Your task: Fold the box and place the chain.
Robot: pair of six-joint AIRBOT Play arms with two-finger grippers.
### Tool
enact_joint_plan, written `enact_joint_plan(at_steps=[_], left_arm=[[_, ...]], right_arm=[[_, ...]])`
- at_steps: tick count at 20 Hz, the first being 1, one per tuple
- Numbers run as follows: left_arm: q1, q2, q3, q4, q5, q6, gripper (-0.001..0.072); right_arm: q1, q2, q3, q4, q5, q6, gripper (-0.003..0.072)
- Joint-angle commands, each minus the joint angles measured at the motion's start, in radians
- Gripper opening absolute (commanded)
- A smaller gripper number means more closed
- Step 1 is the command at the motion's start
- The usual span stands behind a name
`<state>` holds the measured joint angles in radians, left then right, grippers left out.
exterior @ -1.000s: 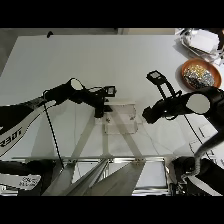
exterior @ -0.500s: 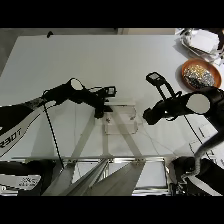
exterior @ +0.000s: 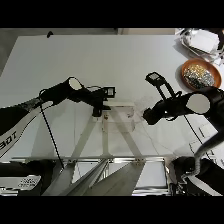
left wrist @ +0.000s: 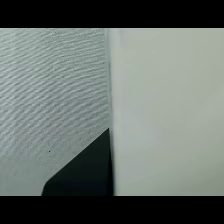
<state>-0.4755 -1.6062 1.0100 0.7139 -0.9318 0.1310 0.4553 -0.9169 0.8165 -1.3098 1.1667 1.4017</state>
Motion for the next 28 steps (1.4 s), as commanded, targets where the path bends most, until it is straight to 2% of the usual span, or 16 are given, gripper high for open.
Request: enact_joint_plan(at_steps=[1,11,12,14,16,19,20,21,22,23,25,28], left_arm=[[0.0,-0.009,0.001,0.001,0.003,0.0,0.0008],[0.0,-0.025,0.001,-0.001,0.0,0.0,0.0007],[0.0,-0.025,0.001,-0.001,0.0,0.0,0.0007],[0.0,-0.025,0.001,-0.001,0.0,0.0,0.0007],[0.0,-0.026,0.001,-0.002,0.0,0.0,0.0007],[0.0,-0.025,0.001,-0.002,0.0,0.0,0.0007],[0.0,-0.026,0.001,-0.002,0.0,0.0,0.0007],[0.0,-0.025,0.001,-0.001,0.0,0.0,0.0007],[0.0,-0.025,0.001,-0.002,0.0,0.0,0.0007],[0.0,-0.025,0.001,-0.001,0.0,0.0,0.0007],[0.0,-0.026,0.001,-0.002,0.0,0.0,0.0007],[0.0,-0.025,0.001,-0.002,0.0,0.0,0.0007]], right_arm=[[0.0,0.0,0.0,0.0,0.0,0.0,0.0446],[0.0,0.0,0.0,-0.002,0.0,-0.001,0.0447],[0.001,0.0,0.0,0.0,-0.002,-0.009,0.0424],[0.001,0.0,0.0,0.053,-0.001,-0.148,0.0009],[0.023,0.0,-0.013,0.085,-0.02,-0.34,0.0008],[0.115,-0.003,-0.106,0.084,-0.132,-0.529,0.0009],[0.145,-0.009,-0.137,0.082,-0.161,-0.576,0.0025],[0.171,-0.019,-0.163,0.067,-0.17,-0.624,0.0231],[0.189,-0.032,-0.177,0.039,-0.169,-0.644,0.0524],[0.202,-0.049,-0.181,0.005,-0.17,-0.644,0.071],[0.204,-0.072,-0.188,-0.001,-0.198,-0.644,0.0708],[0.251,-0.08,-0.235,-0.026,-0.377,-0.644,0.0708]])
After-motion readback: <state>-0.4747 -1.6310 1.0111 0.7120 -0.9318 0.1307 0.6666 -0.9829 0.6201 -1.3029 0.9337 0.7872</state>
